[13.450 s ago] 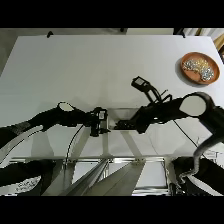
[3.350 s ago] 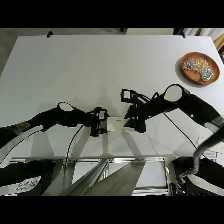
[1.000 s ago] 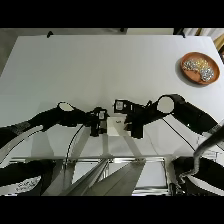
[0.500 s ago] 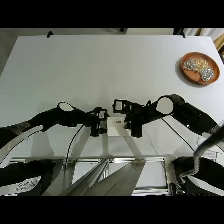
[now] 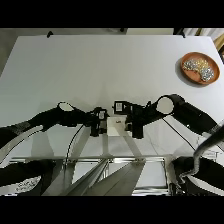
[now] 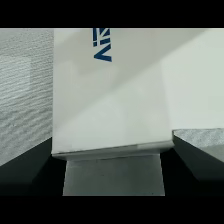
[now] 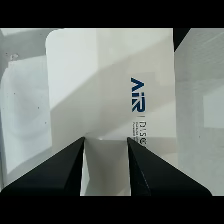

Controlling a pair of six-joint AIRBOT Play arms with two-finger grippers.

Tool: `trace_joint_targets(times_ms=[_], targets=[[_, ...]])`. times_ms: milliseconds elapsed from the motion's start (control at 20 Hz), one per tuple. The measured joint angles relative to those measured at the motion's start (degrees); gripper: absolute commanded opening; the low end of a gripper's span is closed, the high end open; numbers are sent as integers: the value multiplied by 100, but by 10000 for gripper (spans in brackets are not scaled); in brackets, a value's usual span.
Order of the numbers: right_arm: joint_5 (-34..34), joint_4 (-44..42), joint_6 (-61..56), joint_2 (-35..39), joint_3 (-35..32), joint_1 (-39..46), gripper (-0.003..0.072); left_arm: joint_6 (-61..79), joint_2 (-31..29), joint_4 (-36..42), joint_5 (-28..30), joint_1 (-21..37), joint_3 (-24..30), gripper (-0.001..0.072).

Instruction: Fold the box and place the chain.

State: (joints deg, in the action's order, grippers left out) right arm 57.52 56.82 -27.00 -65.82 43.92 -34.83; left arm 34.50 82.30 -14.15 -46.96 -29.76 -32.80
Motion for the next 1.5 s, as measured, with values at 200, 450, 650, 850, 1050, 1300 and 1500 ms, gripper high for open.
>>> trace_joint_targets(times_ms=[200,450,650,850,1050,1300,1500], targets=[[-90,0,-2,0,2,-4,308,0,0,2,0,0,0,212],[-136,15,-7,0,0,-15,298,0,0,0,0,0,0,212],[-210,166,-133,0,0,-17,257,-13,0,9,7,0,0,212],[-291,278,-254,0,0,-20,257,-13,0,15,15,0,0,212],[-354,278,-302,24,0,-20,221,-9,0,13,13,2,0,212],[-463,197,-315,227,-2,-17,220,-2,0,4,4,2,0,212],[-669,173,-315,332,-2,-17,175,-4,0,4,0,4,0,212]])
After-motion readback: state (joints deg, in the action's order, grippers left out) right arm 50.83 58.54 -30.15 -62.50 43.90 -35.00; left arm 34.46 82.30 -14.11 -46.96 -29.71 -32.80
